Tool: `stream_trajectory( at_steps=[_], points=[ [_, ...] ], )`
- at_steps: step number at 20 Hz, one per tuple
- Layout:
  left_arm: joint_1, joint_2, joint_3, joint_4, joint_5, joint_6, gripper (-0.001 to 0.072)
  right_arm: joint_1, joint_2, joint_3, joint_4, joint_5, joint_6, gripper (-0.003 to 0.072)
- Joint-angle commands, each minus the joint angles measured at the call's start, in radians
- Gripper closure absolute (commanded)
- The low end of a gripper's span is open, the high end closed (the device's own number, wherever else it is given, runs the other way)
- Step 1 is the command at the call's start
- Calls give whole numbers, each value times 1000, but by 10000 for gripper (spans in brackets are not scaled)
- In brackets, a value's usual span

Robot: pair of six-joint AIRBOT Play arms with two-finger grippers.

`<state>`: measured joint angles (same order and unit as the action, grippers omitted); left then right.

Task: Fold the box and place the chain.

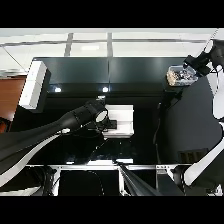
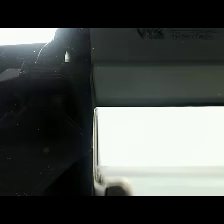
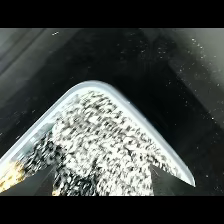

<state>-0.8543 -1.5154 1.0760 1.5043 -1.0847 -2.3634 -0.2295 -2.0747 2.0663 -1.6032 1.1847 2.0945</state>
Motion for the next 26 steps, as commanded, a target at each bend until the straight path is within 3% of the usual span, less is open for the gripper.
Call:
stream_trajectory(
  at_steps=[1, 3, 4, 5, 6, 7, 8, 9, 13, 20, 26],
  points=[
    [1, 0, 1, 2, 0, 1, 679, -12, -47, 20, 14, 12, 6, 58],
    [1, 0, 1, 2, 3, 1, 679, -11, -63, 13, 14, 0, 6, 58],
    [1, 0, 1, 2, 3, 1, 679, -11, -69, 11, 14, -1, 6, 112],
    [1, 0, 1, 2, 3, 1, 679, -11, -73, 11, 14, 0, 0, 115],
    [1, 0, 1, 2, 3, 1, 679, -11, -75, 11, 15, 0, -17, 183],
    [1, 0, 1, 2, 3, 1, 679, -12, -75, 11, 19, 2, -42, 303],
    [1, 0, 1, 2, 3, 1, 679, -12, -72, 11, 34, 6, -73, 513],
    [1, 0, 1, 2, 3, 1, 679, -11, -62, 11, 40, 10, -99, 671],
    [1, 0, 1, 2, 4, 1, 679, -10, 47, 11, 14, 18, -178, 671],
    [1, 0, 1, 2, 4, 1, 679, 2, 365, 11, 11, 87, -405, 670],
    [1, 0, 1, 5, 12, 1, 679, 11, 640, 11, 190, 34, -489, 671]
  ],
)
